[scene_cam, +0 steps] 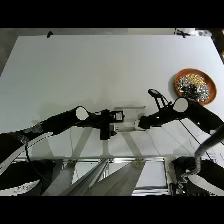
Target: Fold the box and place the chain.
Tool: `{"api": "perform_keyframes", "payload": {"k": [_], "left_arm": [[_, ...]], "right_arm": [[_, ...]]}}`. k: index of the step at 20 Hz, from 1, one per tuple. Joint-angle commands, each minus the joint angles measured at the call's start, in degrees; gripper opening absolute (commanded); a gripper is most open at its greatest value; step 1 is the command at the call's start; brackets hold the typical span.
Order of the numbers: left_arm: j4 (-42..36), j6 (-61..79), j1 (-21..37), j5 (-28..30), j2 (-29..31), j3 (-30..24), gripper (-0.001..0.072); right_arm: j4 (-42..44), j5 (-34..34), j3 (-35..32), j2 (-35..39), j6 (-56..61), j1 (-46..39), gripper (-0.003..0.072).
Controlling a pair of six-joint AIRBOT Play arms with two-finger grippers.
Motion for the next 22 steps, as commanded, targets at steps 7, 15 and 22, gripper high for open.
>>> {"api": "perform_keyframes", "payload": {"k": [7, 15, 22], "left_arm": [[0.00, 0.00, 0.07, 0.00, 0.02, 0.00, 0.0491], [0.00, 0.00, 0.07, -0.02, 0.02, 0.00, 0.0491], [0.00, 0.00, 0.07, 0.02, 0.02, 0.00, 0.0491]], "right_arm": [[-17.11, -4.17, 3.69, 0.00, 23.74, 11.61, 0.0441], [-20.61, -5.03, 3.82, -3.98, 32.68, 15.43, 0.0389], [-26.18, -5.29, 4.74, -4.79, 37.31, 19.06, 0.0312]]}}
